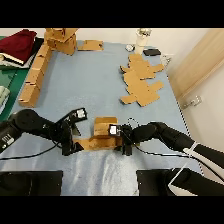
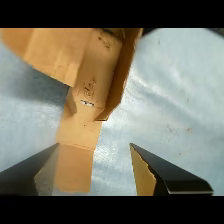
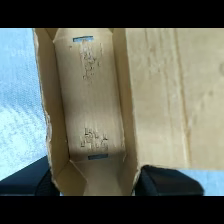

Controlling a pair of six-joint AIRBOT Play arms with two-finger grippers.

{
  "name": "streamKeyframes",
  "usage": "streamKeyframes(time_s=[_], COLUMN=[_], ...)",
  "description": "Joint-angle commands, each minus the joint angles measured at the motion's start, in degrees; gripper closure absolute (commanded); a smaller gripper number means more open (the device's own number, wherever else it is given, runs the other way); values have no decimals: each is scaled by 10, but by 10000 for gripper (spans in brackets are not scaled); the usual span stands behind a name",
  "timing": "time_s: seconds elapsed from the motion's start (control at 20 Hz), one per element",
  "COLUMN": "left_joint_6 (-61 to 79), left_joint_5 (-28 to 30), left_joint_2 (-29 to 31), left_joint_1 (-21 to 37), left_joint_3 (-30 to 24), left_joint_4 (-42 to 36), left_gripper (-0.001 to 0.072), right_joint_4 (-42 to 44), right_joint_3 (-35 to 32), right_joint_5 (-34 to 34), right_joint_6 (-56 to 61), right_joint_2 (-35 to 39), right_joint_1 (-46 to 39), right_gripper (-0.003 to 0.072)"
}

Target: Fold the box.

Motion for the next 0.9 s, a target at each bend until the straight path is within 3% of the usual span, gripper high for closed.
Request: streamKeyframes(time_s=[0.0, 0.25, 0.4, 0.55, 0.85], left_joint_6=[76, 117, 214, 222, 227], left_joint_5=[63, 66, 96, 138, 145], left_joint_2=[-18, -75, -80, -82, -106], left_joint_1=[-27, -28, -27, -27, -28], left_joint_3=[-24, -27, -46, -45, -45], left_joint_4=[10, -26, -78, -88, -97], left_gripper=[21, 21, 21, 21, 22], right_joint_4=[0, 0, 0, 0, 0], right_joint_3=[0, 0, 0, 0, 0], right_joint_5=[0, 0, 0, 0, 0], right_joint_6=[0, 0, 0, 0, 0], right_joint_2=[0, 0, 0, 0, 0], right_joint_1=[0, 0, 0, 0, 0], right_gripper=[129, 129, 129, 129, 129])
